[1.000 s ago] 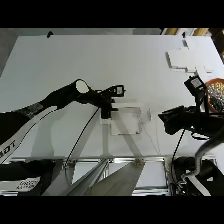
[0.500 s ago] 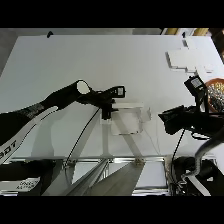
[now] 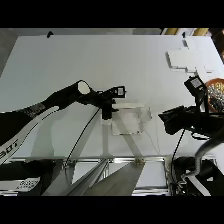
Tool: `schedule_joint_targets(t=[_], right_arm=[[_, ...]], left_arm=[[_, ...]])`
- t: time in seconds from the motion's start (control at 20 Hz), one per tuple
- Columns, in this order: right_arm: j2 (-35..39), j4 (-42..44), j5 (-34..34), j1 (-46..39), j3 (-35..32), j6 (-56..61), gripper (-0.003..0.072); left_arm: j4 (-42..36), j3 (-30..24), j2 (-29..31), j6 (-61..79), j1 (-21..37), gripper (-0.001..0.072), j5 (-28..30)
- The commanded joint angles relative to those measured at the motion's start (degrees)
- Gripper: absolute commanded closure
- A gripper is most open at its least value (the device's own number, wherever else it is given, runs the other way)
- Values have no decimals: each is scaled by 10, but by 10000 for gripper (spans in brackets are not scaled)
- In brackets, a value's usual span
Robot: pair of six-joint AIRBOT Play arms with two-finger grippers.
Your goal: Fold the box and place the chain.
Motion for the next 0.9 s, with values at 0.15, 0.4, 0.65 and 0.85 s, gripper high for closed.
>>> schedule_joint_targets(t=[0.15,0.4,0.65,0.85], right_arm=[[0,0,3,1,0,0,447],[0,4,29,1,0,-46,517],[-5,101,27,1,-34,-277,672],[-63,137,16,1,-86,-493,672]], left_arm=[[2,0,0,0,-1,700,-5],[2,0,0,0,0,700,-5],[2,0,0,0,0,700,-5],[1,0,0,0,0,700,-5]])
